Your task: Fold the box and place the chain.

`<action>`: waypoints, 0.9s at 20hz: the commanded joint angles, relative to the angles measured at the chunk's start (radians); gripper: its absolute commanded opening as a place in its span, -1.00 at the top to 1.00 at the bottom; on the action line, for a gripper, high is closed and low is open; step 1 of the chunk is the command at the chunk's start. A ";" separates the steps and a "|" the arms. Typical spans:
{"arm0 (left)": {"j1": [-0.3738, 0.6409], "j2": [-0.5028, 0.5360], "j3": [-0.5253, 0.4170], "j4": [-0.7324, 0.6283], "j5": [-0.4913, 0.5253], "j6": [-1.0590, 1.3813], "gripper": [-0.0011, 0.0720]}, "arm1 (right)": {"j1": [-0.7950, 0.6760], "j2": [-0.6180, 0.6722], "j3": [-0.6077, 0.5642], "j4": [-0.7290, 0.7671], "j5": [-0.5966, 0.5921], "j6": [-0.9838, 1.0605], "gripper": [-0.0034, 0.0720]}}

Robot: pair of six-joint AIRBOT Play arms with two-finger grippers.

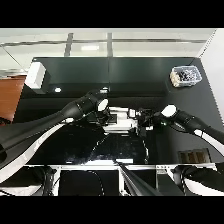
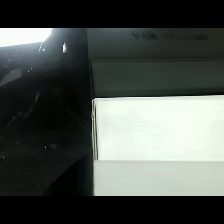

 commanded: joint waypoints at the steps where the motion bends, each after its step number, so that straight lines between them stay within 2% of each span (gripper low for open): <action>1: 0.000 -0.001 0.001 0.001 0.006 0.002 0.91 | 0.000 -0.001 -0.001 0.000 0.000 -0.002 0.47; 10: 0.000 -0.001 0.001 -0.012 0.002 0.003 0.91 | 0.003 0.000 0.000 0.006 0.025 -0.005 0.46; 11: 0.000 -0.001 0.001 -0.012 0.002 0.003 0.91 | 0.003 0.000 0.000 0.008 0.022 -0.005 0.27; 12: 0.000 -0.001 0.001 -0.011 0.002 0.003 0.91 | 0.003 0.001 0.000 0.007 0.023 0.007 -0.76; 13: 0.000 -0.001 0.001 -0.011 0.002 0.003 0.91 | 0.001 0.010 0.000 -0.007 0.024 0.056 -0.97; 18: 0.000 -0.001 0.001 -0.011 -0.007 0.004 0.91 | -0.064 0.150 0.000 -0.175 0.147 0.145 -0.96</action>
